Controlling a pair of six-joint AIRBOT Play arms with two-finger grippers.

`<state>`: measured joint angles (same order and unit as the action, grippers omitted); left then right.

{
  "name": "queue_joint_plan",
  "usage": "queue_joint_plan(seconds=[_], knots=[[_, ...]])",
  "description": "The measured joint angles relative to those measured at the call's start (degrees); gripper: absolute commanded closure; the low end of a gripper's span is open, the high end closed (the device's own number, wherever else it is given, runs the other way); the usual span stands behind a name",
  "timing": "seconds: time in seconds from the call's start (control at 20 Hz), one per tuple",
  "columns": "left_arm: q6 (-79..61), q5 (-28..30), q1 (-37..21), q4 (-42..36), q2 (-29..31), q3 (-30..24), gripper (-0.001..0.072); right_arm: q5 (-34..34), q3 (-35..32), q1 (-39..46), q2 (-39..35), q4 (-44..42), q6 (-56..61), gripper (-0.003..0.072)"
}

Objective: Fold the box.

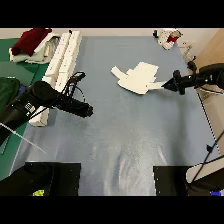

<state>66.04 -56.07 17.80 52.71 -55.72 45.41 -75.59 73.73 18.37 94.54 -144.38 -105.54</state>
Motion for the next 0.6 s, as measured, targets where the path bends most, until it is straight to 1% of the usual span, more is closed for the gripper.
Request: queue_joint_plan(seconds=[0.15, 0.25, 0.35, 0.45, 0.55, 0.6], knots=[[0.0, 0.0, 0.0, 0.0, 0.0, 0.0, 0.0695, -0.68, -15.28, -0.15, -12.28, 0.59, -0.42, 0.0688], [0.0, 0.02, 0.0, 0.0, -0.02, 0.0, 0.0695, -1.51, -23.85, -0.17, -19.91, 1.11, -0.26, 0.0688], [0.0, 0.02, 0.0, 0.02, 0.0, 0.0, 0.0695, -1.77, -30.67, -0.17, -26.56, 2.6, 0.66, 0.0688], [0.0, 0.02, 0.0, 0.0, 0.0, 0.0, 0.0695, -1.25, -35.47, -0.17, -31.78, 4.07, 1.73, 0.0687], [0.0, 0.02, 0.0, 0.0, 0.0, -0.02, 0.0695, 0.11, -38.42, -0.17, -34.97, 4.98, 2.32, 0.0681], [0.0, 0.02, 0.0, 0.0, 0.0, 0.0, 0.0695, 0.85, -39.3, -0.17, -35.91, 5.33, 2.6, 0.0657]])
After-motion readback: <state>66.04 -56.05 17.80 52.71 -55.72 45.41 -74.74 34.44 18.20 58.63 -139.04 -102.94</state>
